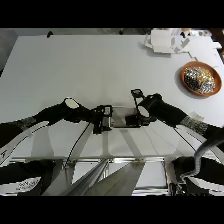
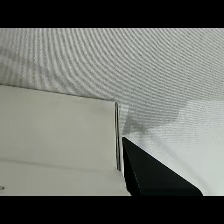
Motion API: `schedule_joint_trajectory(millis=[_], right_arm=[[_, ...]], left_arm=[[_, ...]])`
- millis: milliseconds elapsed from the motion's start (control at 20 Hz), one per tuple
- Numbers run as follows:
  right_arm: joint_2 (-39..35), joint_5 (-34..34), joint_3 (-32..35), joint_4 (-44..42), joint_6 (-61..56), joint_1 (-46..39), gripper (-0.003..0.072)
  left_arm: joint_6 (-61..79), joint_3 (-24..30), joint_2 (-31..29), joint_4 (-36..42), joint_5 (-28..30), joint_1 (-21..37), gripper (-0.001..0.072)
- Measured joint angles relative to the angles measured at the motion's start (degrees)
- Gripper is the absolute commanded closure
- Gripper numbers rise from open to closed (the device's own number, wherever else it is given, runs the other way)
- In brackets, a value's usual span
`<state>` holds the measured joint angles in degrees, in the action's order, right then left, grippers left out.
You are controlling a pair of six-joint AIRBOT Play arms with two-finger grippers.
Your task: Fold the box and place the chain.
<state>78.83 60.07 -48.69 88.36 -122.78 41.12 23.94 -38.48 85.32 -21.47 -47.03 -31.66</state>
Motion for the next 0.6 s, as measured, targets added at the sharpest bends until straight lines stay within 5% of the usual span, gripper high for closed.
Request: schedule_joint_trajectory(millis=[150,450,600], right_arm=[[-0.09,-0.7,0.0,-0.04,-0.07,0.02,0.0461],[-0.09,-2.05,0.15,0.24,-0.37,-0.04,0.0668],[-0.09,-3.02,0.74,0.04,-0.46,-0.07,0.0667]], left_arm=[[-0.11,0.0,0.0,0.02,0.0,0.0,0.0504],[-0.37,0.0,0.0,0.11,0.11,0.02,0.0504],[-0.28,0.02,0.0,0.13,0.13,0.02,0.0504]])
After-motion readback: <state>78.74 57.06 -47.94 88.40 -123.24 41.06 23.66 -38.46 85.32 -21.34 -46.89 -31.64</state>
